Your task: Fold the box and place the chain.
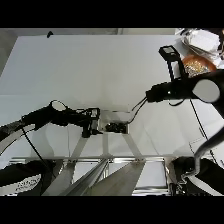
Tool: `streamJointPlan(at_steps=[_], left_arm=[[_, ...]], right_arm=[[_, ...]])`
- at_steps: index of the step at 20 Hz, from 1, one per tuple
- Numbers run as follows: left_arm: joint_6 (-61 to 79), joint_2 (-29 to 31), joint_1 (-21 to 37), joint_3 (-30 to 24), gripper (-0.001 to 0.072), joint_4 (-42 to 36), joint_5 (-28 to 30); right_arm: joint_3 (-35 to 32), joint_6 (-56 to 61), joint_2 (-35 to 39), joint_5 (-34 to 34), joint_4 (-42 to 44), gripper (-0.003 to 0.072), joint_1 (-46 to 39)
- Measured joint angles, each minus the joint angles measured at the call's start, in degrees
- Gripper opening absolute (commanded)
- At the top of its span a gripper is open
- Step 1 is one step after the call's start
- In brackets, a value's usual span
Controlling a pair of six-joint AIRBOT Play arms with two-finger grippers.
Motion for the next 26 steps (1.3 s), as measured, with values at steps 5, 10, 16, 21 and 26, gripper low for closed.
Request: streamJointPlan(at_steps=[5, 10, 16, 21, 26], left_arm=[[0.0, 0.0, 0.0, 0.0, 0.0273, 0.0, 0.0], [0.0, -0.02, 0.0, 0.0, 0.0273, 0.0, 0.0], [0.0, 0.0, 0.0, 0.0, 0.0273, 0.0, 0.0], [0.0, -0.02, 0.0, 0.0, 0.0273, 0.0, 0.0], [0.0, -0.02, 0.0, 0.0, 0.0273, 0.0, 0.0]], right_arm=[[-0.02, 3.87, 5.35, 0.2, -1.84, 0.0011, 11.47], [-0.02, 10.69, 6.54, 0.0, -6.05, 0.0011, 19.17], [-0.02, 13.2, 6.75, -6.19, -7.69, 0.0011, 24.13], [-0.02, 13.51, 6.75, -12.48, -6.54, 0.0012, 25.4], [-0.02, 13.2, 6.12, -16.76, -5.29, 0.0012, 25.66]])
